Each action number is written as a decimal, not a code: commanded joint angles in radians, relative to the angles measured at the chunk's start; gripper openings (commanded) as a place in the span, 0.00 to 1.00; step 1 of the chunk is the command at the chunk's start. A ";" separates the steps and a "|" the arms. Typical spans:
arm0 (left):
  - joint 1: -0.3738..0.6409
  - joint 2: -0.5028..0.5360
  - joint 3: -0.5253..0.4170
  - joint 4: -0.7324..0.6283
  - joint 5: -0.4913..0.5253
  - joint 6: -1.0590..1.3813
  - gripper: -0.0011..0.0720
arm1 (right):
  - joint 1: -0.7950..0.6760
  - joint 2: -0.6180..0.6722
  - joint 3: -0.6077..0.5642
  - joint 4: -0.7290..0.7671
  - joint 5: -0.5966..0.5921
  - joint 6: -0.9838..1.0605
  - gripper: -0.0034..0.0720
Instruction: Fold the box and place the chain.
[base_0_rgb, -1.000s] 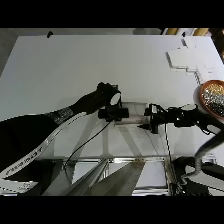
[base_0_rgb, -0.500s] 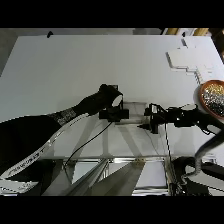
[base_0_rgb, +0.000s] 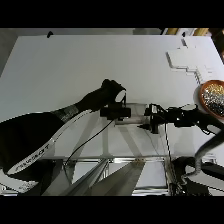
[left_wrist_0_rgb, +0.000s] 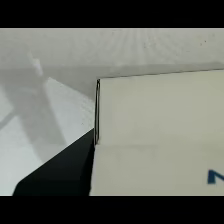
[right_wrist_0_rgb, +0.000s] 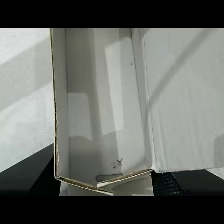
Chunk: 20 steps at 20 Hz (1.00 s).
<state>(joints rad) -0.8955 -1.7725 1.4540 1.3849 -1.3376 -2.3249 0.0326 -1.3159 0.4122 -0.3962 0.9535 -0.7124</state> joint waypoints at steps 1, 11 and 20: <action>-0.005 -0.037 0.027 0.005 -0.048 0.019 0.30 | 0.000 0.000 0.000 0.000 0.000 0.000 0.57; -0.031 -0.051 0.027 0.031 -0.006 -0.072 0.01 | 0.000 0.000 0.000 0.000 0.000 0.000 0.57; -0.010 0.011 0.027 0.031 -0.063 -0.002 0.32 | 0.000 0.000 0.000 0.000 0.000 0.000 0.57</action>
